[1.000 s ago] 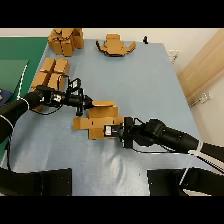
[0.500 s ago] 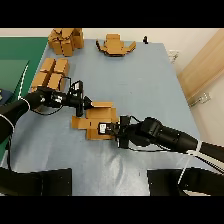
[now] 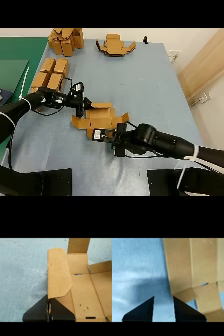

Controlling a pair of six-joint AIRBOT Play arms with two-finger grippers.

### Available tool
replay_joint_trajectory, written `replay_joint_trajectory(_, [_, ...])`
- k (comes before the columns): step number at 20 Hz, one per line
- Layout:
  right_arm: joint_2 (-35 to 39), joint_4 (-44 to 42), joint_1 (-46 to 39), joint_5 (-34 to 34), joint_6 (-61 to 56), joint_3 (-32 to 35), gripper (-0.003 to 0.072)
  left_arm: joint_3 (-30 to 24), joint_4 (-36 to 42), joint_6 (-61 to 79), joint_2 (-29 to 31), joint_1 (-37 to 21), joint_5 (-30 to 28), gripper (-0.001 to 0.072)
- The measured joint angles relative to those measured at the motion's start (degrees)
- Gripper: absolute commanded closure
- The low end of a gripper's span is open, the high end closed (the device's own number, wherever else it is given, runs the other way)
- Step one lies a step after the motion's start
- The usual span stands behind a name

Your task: Fold the box.

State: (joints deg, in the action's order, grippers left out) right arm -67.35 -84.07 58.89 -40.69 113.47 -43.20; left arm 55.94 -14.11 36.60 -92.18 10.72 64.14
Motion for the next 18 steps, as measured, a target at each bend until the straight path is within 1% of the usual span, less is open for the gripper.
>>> replay_joint_trajectory(2, [-2.2,3.2,0.4,2.8,-0.7,0.0,0.0314,0.0,0.0,0.0,-0.1,0.0,-0.1,0.069])
replay_joint_trajectory(7, [-4.9,12.5,0.5,6.4,-4.9,-0.1,0.0314,0.0,0.0,0.0,-0.1,0.0,0.7,0.069])
replay_joint_trajectory(9, [-5.2,16.3,0.5,7.1,-7.1,-0.2,0.0313,0.0,0.0,0.0,-0.1,0.0,2.0,0.069])
replay_joint_trajectory(12, [-4.8,22.3,0.4,7.8,-12.7,-0.4,0.0289,0.0,0.0,-1.5,0.1,0.0,5.7,0.0689])
replay_joint_trajectory(13, [-4.5,23.5,0.4,7.8,-14.4,-0.5,0.0228,0.0,-0.1,-2.5,0.1,0.0,7.1,0.0689])
replay_joint_trajectory(14, [-4.2,24.4,0.4,8.0,-15.9,-0.5,0.0192,0.0,-0.3,-3.6,0.1,0.0,8.5,0.0689])
replay_joint_trajectory(15, [-4.0,25.3,0.4,8.1,-17.0,-0.5,0.0185,0.0,-0.7,-4.9,0.2,0.0,9.7,0.0689])
replay_joint_trajectory(16, [-3.8,25.8,0.4,8.1,-18.0,-0.5,0.015,0.0,-1.0,-6.2,0.2,0.0,10.7,0.0689])
replay_joint_trajectory(18, [-3.5,26.7,0.3,8.1,-19.5,-0.5,0.0147,0.0,-2.4,-8.4,0.2,0.0,12.2,0.0689])
